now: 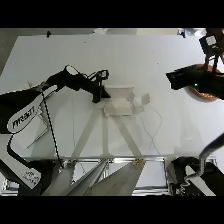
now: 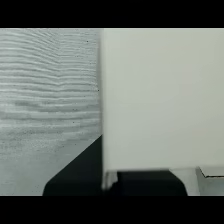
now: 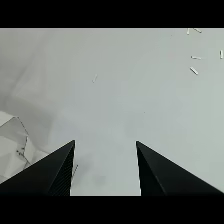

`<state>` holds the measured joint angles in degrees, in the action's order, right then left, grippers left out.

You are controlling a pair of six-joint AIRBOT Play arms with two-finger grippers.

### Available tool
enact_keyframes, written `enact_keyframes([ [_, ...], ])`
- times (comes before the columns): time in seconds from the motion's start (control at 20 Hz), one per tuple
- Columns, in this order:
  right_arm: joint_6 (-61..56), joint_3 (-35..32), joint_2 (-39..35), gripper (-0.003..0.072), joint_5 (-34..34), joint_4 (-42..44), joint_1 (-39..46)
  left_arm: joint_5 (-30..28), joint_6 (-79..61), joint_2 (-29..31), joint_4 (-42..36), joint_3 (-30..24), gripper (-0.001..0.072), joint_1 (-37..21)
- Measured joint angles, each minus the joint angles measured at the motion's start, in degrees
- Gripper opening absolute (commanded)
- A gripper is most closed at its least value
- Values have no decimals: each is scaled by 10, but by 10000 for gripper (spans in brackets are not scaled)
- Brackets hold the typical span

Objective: Fold the box and place the chain.

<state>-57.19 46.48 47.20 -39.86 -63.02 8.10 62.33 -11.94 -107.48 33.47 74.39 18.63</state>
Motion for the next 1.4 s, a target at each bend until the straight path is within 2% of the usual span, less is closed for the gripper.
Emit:
enact_keyframes([
  [0.75,3,0,0,407,-5,1,0,-25,-16,2,9,0,10,0],
  [0.9,16,0,0,416,-15,1,0,-25,-16,2,9,0,10,0],
  [1.05,76,0,0,422,-45,16,0,-25,-16,2,9,0,10,0],
  [1.1,113,0,0,492,-66,28,0,-25,-16,2,9,0,10,0],
  [1.15,149,0,0,652,-89,41,0,-25,-16,2,9,0,10,0],
  [1.2,188,0,0,695,-112,53,0,-25,-16,2,9,0,10,0],
  [1.4,320,0,0,693,-167,80,-10,-25,-16,2,9,0,10,0],
])
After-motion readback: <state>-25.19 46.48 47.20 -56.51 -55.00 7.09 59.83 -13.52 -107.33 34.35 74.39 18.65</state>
